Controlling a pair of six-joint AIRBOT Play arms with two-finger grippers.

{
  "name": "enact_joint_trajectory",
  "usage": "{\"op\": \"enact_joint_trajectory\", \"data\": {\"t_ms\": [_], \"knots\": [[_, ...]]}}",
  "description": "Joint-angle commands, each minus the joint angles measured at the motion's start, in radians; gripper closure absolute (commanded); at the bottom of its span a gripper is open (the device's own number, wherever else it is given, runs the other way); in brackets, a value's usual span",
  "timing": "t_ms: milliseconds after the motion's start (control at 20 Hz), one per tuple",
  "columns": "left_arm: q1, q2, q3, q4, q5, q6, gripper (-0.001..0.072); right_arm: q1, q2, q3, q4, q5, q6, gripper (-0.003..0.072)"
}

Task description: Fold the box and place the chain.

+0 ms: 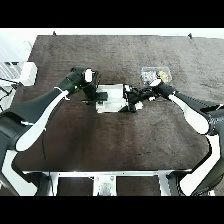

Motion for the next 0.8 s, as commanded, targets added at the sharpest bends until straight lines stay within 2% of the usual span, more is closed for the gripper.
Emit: {"op": "enact_joint_trajectory", "data": {"t_ms": [0,150,400,450,500,750], "knots": [[0.000,-0.040,0.050,0.006,-0.048,-0.014,0.0300,0.001,0.000,0.000,0.000,0.000,0.001,0.0103],[0.000,-0.061,0.098,0.049,-0.108,-0.018,0.0300,0.001,0.000,0.000,0.000,0.000,0.000,0.0103],[0.000,-0.064,0.102,0.075,-0.114,-0.035,0.0302,0.001,0.000,0.000,0.000,0.000,0.001,0.0103],[0.000,-0.064,0.102,0.079,-0.117,-0.037,0.0347,0.001,0.000,0.000,0.000,0.000,0.000,0.0103],[0.000,-0.065,0.103,0.080,-0.118,-0.036,0.0351,0.001,0.000,0.000,0.000,0.000,0.001,0.0103],[-0.021,-0.135,0.213,0.102,-0.196,-0.035,0.0351,0.001,0.000,0.000,0.000,0.000,0.000,0.0103]]}}
